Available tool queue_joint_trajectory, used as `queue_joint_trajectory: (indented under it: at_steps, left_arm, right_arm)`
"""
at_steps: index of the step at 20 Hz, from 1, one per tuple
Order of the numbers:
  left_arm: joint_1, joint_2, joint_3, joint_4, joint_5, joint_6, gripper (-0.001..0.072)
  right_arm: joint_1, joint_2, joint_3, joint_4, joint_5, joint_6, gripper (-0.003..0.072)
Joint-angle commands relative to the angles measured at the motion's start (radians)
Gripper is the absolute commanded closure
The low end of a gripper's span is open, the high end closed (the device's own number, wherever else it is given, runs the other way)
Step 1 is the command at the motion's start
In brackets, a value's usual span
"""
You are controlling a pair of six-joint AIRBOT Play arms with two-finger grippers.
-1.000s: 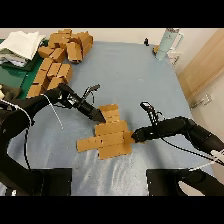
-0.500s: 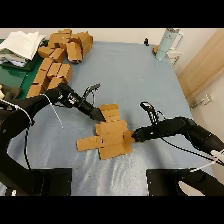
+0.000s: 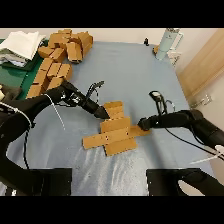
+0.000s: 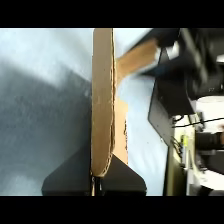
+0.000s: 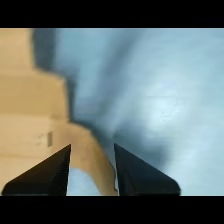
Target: Fold the box.
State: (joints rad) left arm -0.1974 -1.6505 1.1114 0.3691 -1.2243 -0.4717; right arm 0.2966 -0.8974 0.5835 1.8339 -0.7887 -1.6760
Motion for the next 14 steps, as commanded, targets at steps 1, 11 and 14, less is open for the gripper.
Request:
queue_joint_trajectory:
  at_steps: [1, 11, 14]
  left_arm:
    - [-0.037, 0.08, -0.018, 0.018, 0.074, 0.066, 0.0703]
    - [-0.296, 0.38, -0.321, 0.013, 0.509, 0.459, 0.0702]
    - [-0.34, 0.38, -0.341, 0.013, 0.561, 0.497, 0.0702]
  right_arm:
    - [-0.103, 0.001, 0.118, -0.264, -0.027, 0.214, 0.0263]
    - [-0.158, -0.038, 0.159, -0.108, -0.021, 0.22, 0.0325]
    - [-0.158, -0.045, 0.159, -0.087, -0.02, 0.22, 0.0325]
